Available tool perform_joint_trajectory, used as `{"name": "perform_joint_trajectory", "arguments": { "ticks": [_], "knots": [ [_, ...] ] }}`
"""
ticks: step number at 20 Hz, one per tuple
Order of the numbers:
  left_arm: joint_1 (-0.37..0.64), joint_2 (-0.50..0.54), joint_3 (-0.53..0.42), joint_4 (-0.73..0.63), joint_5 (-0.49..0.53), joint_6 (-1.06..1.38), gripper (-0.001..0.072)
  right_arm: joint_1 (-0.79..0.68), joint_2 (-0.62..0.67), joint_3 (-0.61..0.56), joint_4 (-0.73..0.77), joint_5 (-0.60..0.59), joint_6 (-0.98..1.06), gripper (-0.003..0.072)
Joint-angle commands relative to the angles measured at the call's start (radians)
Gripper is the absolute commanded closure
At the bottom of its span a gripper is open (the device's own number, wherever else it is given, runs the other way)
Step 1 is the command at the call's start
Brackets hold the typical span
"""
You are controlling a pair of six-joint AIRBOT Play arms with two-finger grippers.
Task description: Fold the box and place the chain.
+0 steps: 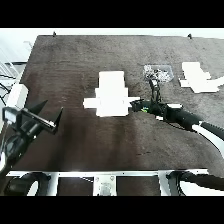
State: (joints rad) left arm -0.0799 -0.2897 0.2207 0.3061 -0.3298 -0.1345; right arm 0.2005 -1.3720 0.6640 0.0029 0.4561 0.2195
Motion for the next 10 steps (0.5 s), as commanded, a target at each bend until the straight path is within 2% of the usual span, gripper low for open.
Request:
{"name": "perform_joint_trajectory", "arguments": {
  "ticks": [1,3,5,8,10],
  "knots": [
    [0.0,-0.269,0.15,0.0,0.003,0.046,0.003,0.006,-0.007,-0.001,0.042,-0.003,-0.02,0.0677],
    [0.0,-0.483,0.278,0.0,-0.037,0.046,0.003,0.006,-0.007,-0.001,0.042,-0.003,-0.019,0.0676],
    [0.0,-0.695,0.423,0.001,-0.135,0.043,0.003,0.006,-0.007,-0.001,0.043,-0.003,-0.019,0.0676],
    [0.0,-0.966,0.65,0.014,-0.357,-0.025,0.003,0.006,-0.007,-0.001,0.043,-0.003,-0.019,0.0676],
    [0.0,-1.114,0.806,0.084,-0.49,-0.142,0.0031,0.006,-0.007,0.0,0.042,-0.002,-0.022,0.0675]
  ]
}}
